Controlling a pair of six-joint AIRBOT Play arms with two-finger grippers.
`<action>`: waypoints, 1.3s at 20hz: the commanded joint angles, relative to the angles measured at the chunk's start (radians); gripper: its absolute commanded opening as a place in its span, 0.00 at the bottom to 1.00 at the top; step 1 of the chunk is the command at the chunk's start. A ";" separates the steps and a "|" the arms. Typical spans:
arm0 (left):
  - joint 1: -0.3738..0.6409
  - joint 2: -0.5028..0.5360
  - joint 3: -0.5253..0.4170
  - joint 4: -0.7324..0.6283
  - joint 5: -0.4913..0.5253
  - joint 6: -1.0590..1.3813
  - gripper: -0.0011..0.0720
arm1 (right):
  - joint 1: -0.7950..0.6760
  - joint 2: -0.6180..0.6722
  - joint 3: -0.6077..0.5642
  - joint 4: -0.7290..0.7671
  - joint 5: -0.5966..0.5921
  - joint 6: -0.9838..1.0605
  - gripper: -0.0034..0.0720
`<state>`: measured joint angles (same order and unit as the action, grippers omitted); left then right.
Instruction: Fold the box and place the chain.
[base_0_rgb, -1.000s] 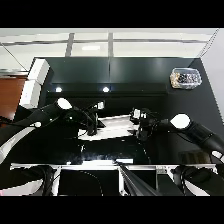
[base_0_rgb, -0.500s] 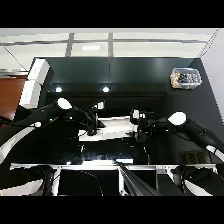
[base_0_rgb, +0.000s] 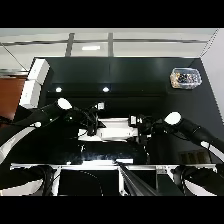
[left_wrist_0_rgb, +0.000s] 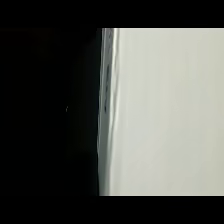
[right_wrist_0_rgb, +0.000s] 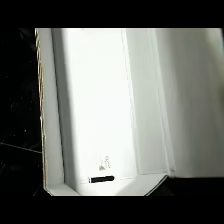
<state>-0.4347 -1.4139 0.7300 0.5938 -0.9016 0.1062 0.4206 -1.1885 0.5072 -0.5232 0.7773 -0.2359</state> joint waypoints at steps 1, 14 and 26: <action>0.000 0.000 0.000 0.000 0.001 -0.001 0.05 | 0.001 -0.019 0.000 -0.013 0.000 -0.026 0.89; 0.000 0.000 0.000 0.000 0.001 -0.001 0.05 | 0.038 -0.039 0.000 -0.035 -0.064 0.013 0.89; 0.000 0.000 0.000 -0.003 0.001 -0.001 0.05 | 0.075 -0.044 0.000 -0.081 -0.101 0.050 0.89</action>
<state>-0.4347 -1.4139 0.7300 0.5911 -0.9020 0.1059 0.4877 -1.2312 0.5076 -0.5850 0.6899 -0.1951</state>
